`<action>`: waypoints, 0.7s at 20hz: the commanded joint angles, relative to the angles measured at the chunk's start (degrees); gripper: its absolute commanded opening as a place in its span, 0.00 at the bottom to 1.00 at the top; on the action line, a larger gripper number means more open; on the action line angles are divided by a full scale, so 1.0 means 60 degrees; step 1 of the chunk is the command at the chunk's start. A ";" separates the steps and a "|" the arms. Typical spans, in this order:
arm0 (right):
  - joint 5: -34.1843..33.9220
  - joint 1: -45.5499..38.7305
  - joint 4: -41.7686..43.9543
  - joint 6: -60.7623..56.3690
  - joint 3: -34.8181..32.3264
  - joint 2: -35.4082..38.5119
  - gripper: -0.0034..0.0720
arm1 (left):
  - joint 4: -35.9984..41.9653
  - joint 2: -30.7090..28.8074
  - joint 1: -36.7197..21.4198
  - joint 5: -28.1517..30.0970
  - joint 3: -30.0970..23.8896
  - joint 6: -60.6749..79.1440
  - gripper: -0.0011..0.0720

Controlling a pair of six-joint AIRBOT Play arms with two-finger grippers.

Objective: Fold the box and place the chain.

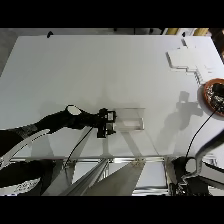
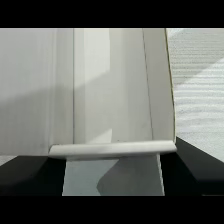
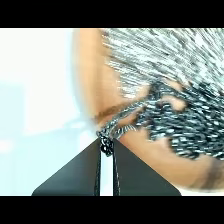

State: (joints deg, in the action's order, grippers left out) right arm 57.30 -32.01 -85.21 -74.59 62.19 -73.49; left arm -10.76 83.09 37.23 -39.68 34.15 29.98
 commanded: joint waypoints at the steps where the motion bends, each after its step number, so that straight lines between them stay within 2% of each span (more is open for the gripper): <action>1: 0.0860 0.0820 0.1002 0.0062 0.0011 0.1464 0.07 | -0.0004 0.0004 0.0000 0.0000 0.0004 0.0004 0.39; 8: 0.2441 0.2656 0.2350 0.0459 0.0007 0.4182 0.07 | -0.0004 0.0004 0.0000 0.0000 0.0004 0.0004 0.39; 14: 0.3610 0.5093 0.2871 0.0474 0.0007 0.5013 0.07 | -0.0007 0.0004 0.0000 0.0004 0.0004 0.0004 0.39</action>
